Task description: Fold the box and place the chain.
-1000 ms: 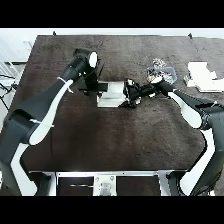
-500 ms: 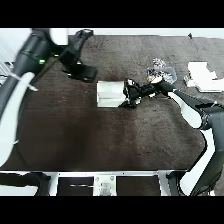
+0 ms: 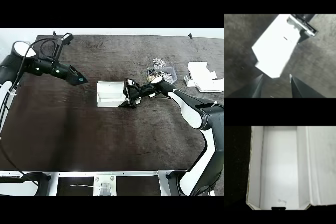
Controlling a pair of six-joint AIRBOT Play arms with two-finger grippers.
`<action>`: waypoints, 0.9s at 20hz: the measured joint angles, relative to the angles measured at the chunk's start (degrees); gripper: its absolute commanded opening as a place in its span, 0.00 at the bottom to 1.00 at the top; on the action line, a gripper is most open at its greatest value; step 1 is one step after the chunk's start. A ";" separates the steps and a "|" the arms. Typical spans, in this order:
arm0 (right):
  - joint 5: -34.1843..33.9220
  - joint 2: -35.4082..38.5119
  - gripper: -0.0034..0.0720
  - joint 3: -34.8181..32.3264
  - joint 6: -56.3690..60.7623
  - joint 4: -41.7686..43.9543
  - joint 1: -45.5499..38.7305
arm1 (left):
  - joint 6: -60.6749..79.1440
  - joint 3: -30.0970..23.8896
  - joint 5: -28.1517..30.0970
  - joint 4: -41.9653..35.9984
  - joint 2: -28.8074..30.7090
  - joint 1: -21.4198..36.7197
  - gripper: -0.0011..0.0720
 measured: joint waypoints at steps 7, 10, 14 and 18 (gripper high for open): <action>0.02 0.00 0.74 0.00 0.00 0.00 0.00 | 21.57 -3.10 2.93 -4.50 -2.95 2.08 0.62; 0.02 0.00 0.74 0.00 0.00 -0.02 -0.02 | 35.36 -3.78 -0.37 -8.72 -5.75 2.73 0.62; 0.02 0.00 0.74 0.00 0.00 -0.02 -0.02 | 47.25 -4.04 -1.57 -12.61 -11.02 3.06 0.62; 0.00 0.00 0.74 0.00 0.00 -0.02 0.00 | 53.83 -4.07 0.44 -14.47 -15.91 3.04 0.62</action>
